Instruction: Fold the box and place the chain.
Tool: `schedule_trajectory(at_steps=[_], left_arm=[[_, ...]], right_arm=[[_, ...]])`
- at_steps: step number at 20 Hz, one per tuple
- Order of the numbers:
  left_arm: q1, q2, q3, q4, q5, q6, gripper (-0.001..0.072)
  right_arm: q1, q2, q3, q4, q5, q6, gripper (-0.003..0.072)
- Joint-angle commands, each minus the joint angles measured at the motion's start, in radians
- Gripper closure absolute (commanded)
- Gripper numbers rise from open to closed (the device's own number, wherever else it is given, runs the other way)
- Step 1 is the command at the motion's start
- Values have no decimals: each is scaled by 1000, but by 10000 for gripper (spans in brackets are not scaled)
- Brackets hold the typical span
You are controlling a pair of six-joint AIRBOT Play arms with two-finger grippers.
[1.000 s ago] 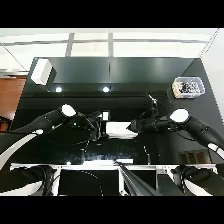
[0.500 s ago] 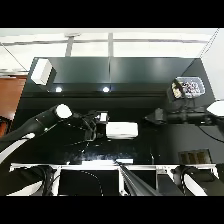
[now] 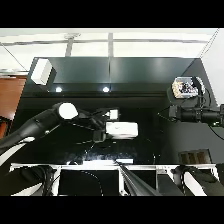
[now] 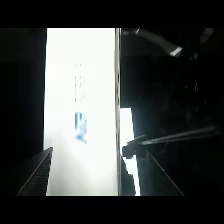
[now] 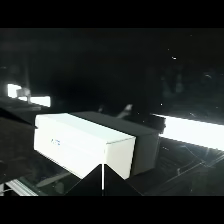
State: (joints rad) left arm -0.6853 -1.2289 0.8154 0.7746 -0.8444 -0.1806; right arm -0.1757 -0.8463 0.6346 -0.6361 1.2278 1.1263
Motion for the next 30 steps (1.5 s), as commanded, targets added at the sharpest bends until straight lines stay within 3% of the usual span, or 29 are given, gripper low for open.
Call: schedule_trajectory(at_steps=[1,5,21,30], left_arm=[[-78,-109,93,-10,36,-58,-6],[-88,-176,124,-38,58,-82,-7],[-87,-178,156,-50,60,-97,-7],[-88,-202,155,29,31,-148,-7]], right_arm=[[-7,1,1,-13,2,-11,673],[-7,1,1,-19,1,-18,673],[-7,1,0,-54,-2,-24,673],[-7,1,0,-56,-5,-27,673]])
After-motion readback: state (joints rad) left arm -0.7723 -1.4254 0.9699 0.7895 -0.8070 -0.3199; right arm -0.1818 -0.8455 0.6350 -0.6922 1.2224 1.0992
